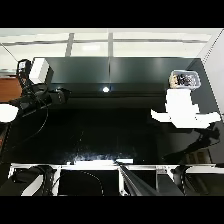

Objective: Fold the box and place the chain.

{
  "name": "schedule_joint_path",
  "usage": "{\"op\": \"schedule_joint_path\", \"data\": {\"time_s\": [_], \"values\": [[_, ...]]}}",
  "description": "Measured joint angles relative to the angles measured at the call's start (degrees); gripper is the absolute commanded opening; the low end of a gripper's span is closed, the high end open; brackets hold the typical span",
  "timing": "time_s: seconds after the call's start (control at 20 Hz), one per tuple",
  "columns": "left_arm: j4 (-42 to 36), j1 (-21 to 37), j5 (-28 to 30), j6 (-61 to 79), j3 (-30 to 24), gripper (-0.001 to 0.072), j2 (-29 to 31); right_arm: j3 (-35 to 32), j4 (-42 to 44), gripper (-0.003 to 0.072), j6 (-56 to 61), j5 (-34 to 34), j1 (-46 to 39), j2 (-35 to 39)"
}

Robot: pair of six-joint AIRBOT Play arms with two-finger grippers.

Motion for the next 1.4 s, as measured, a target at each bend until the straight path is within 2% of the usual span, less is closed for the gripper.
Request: {"op": "schedule_joint_path", "data": {"time_s": [0.3, 0.35, 0.4, 0.9, 0.95, 1.0, 1.05, 1.25, 1.3, 1.35, 1.4], "values": [[0.0, 0.0, 0.0, 0.0, 0.0, 0.0707, 0.0, 3.1, 2.6, 0.0682, -2.3, 9.2, 5.1, -8.8], [0.0, 0.0, 0.0, 0.0, 0.0, 0.0707, 0.0, 3.3, 2.1, 0.0524, -2.4, 9.8, 5.8, -9.4], [0.0, 0.0, -0.1, 0.0, 0.0, 0.0707, 0.0, 3.7, 2.0, 0.0477, -2.5, 10.3, 6.4, -9.7], [0.0, 0.0, -0.8, 0.0, 0.0, 0.0707, 0.0, 6.8, 1.7, 0.0462, -3.1, 10.8, 7.9, -11.3], [0.0, 0.0, -0.8, 0.0, 0.0, 0.0706, 0.0, 6.8, 1.9, 0.0412, -3.4, 11.0, 7.9, -11.4], [0.0, 0.0, -0.8, 0.0, 0.0, 0.0707, 0.0, 6.8, 2.5, 0.0237, -3.6, 11.4, 7.9, -11.4], [0.0, 0.0, -0.8, 0.0, 0.0, 0.0706, 0.0, 6.8, 2.8, 0.0195, -3.7, 11.6, 7.9, -11.4], [0.0, 0.0, -0.9, 0.0, 0.0, 0.0706, 0.0, 6.0, 5.3, 0.0192, -4.6, 13.2, 8.0, -11.1], [0.0, 0.0, -0.9, 0.0, 0.0, 0.0706, 0.0, 5.3, 5.9, 0.0162, -4.8, 13.5, 8.0, -11.0], [0.0, 0.0, -0.9, 0.0, 0.0, 0.0706, 0.0, 4.6, 6.0, 0.0073, -5.0, 13.8, 8.0, -10.8], [0.0, 0.0, -0.8, 0.0, 0.0, 0.0706, 0.0, 4.0, 6.3, 0.0057, -5.2, 14.1, 8.0, -10.5]]}}
